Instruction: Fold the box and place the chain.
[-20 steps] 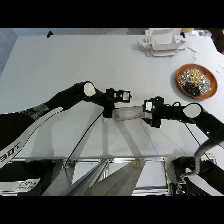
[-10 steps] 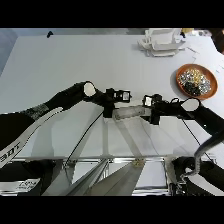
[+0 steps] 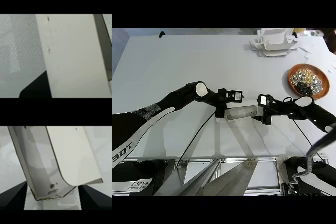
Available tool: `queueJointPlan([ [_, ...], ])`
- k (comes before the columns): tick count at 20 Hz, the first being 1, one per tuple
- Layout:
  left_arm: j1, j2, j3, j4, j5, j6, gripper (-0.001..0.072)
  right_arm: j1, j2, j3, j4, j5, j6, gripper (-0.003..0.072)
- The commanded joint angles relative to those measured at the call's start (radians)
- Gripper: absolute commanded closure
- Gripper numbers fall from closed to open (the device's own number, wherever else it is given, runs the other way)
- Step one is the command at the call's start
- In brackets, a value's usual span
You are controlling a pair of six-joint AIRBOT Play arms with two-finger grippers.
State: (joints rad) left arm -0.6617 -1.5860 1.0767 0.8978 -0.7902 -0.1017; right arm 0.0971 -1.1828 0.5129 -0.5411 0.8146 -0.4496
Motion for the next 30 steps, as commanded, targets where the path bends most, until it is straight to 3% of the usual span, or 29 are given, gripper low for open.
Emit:
queueJointPlan([
  [1, -0.001, 0.0, 0.0, 0.0, 0.001, 0.0, 0.066, -0.023, -0.015, 0.0, 0.018, 0.042, -0.03, 0.003],
  [4, -0.001, 0.0, 0.0, 0.0, 0.001, 0.0, 0.066, -0.022, -0.041, 0.0, -0.009, 0.113, -0.01, 0.0038],
  [7, -0.001, 0.0, 0.0, 0.0, 0.001, 0.0, 0.066, -0.022, -0.059, 0.0, -0.072, 0.114, 0.04, 0.0044],
  [19, -0.001, 0.0, 0.0, 0.0, 0.001, 0.0, 0.066, 0.02, -0.159, 0.0, -0.033, 0.056, -0.007, 0.0051],
  [21, -0.001, 0.0, 0.0, 0.0, 0.001, 0.0, 0.066, 0.02, -0.165, 0.0, -0.026, 0.057, -0.015, 0.0108],
  [25, -0.001, 0.0, 0.0, 0.0, 0.001, 0.0, 0.066, 0.02, -0.165, 0.0, -0.019, 0.059, -0.027, 0.0122],
  [28, -0.001, 0.0, 0.0, 0.0, 0.001, 0.0, 0.066, 0.02, -0.165, 0.0, -0.021, 0.056, -0.029, 0.0262],
  [30, -0.001, 0.0, 0.0, 0.0, 0.001, 0.0, 0.066, 0.02, -0.165, 0.0, -0.023, 0.056, -0.031, 0.0291],
])
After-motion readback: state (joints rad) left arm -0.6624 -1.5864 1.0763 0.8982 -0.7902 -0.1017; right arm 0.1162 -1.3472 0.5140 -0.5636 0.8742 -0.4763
